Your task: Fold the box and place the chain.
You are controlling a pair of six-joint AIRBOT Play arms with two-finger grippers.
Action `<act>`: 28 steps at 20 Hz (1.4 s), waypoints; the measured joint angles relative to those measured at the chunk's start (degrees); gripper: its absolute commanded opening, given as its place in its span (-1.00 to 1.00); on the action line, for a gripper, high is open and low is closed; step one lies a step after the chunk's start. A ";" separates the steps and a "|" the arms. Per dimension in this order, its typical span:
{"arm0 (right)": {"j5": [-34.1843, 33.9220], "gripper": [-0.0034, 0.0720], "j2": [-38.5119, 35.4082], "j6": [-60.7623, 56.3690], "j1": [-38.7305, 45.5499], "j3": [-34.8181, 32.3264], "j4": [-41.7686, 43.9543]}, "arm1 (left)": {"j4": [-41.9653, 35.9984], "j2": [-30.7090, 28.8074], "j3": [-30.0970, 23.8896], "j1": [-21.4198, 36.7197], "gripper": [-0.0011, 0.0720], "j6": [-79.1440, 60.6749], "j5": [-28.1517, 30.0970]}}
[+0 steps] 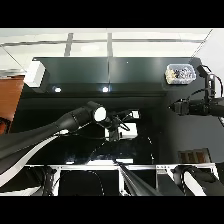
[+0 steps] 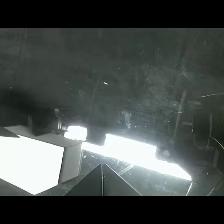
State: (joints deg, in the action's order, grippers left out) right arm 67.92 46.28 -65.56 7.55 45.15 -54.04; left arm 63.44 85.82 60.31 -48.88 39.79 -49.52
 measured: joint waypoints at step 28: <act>-1.66 -0.87 0.00 -1.29 0.00 0.00 0.04 | 15.41 0.22 9.42 78.09 -0.17 21.92 -11.58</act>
State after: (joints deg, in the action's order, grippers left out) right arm 66.26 46.28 -66.85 7.55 45.15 -54.00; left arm 78.85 86.04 69.73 29.21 61.71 -61.10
